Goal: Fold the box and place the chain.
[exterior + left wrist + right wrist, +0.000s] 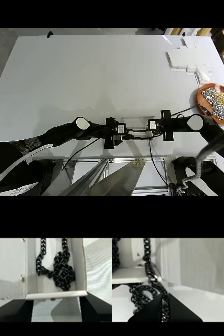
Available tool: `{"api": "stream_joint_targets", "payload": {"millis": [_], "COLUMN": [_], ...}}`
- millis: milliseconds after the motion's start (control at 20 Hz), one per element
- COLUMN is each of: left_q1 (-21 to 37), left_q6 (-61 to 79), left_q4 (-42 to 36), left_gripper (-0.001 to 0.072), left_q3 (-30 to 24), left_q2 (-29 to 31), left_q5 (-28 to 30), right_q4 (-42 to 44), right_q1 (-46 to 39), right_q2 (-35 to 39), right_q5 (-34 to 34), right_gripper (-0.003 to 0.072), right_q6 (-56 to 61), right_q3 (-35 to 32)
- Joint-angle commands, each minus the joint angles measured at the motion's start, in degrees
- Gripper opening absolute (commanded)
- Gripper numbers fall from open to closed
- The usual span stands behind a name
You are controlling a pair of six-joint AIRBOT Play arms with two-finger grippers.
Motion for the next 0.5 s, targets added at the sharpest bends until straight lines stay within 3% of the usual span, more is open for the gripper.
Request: {"api": "stream_joint_targets", "payload": {"millis": [0, 200, 450], "left_q1": [0.0, 0.0, 0.0], "left_q6": [0.0, 0.0, 0.0], "left_q4": [0.0, 0.0, 0.0], "left_gripper": [0.0207, 0.0207, 0.0207], "left_q3": [0.0, 0.0, 0.0], "left_q2": [0.0, 0.0, 0.0], "left_q5": [0.0, 0.0, 0.0], "right_q4": [-4.1, -1.3, 17.2], "right_q1": [0.0, 0.0, 0.0], "right_q2": [5.9, 20.3, 26.1], "right_q5": [2.9, 12.5, 21.0], "right_gripper": [0.0019, 0.0019, 0.0019], "right_q6": [8.3, 10.3, 6.0], "right_q3": [0.7, 1.1, 1.1]}}
